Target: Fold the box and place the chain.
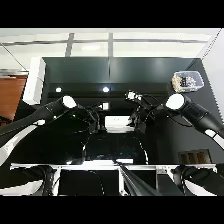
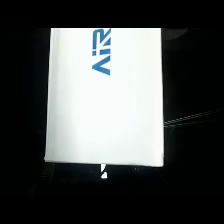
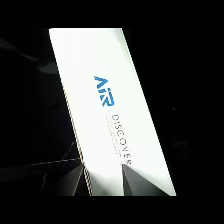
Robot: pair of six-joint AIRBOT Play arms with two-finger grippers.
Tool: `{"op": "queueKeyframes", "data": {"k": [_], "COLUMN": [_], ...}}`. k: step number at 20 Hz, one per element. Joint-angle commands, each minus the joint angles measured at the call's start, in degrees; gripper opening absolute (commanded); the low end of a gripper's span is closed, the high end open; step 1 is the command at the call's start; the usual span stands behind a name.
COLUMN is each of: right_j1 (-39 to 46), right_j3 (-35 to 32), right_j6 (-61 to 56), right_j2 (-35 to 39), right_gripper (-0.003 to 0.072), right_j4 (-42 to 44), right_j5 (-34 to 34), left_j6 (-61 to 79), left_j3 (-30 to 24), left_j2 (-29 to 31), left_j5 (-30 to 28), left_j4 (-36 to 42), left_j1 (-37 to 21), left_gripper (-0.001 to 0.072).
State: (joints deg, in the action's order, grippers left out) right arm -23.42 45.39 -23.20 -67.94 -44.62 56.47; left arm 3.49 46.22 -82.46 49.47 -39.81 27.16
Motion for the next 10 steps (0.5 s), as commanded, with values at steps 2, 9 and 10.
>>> {"op": "queueKeyframes", "data": {"k": [2,9,10], "right_j1": [-0.04,0.0,0.22], "right_j3": [-0.48,-0.37,0.11], "right_j6": [-0.2,-2.97,-4.48], "right_j2": [-0.35,-1.55,-1.11], "right_gripper": [0.0274,0.0273,0.0273], "right_j4": [-0.17,0.28,0.26], "right_j5": [0.15,0.11,0.59], "left_j6": [0.0,-0.02,-0.02], "left_j3": [0.02,0.02,0.02], "left_j2": [-0.04,-0.04,-0.04], "left_j5": [-0.02,-0.07,-0.04], "left_j4": [0.0,0.0,0.02], "left_j1": [-0.02,-0.02,-0.02], "left_gripper": [0.0352,0.0352,0.0352]}}
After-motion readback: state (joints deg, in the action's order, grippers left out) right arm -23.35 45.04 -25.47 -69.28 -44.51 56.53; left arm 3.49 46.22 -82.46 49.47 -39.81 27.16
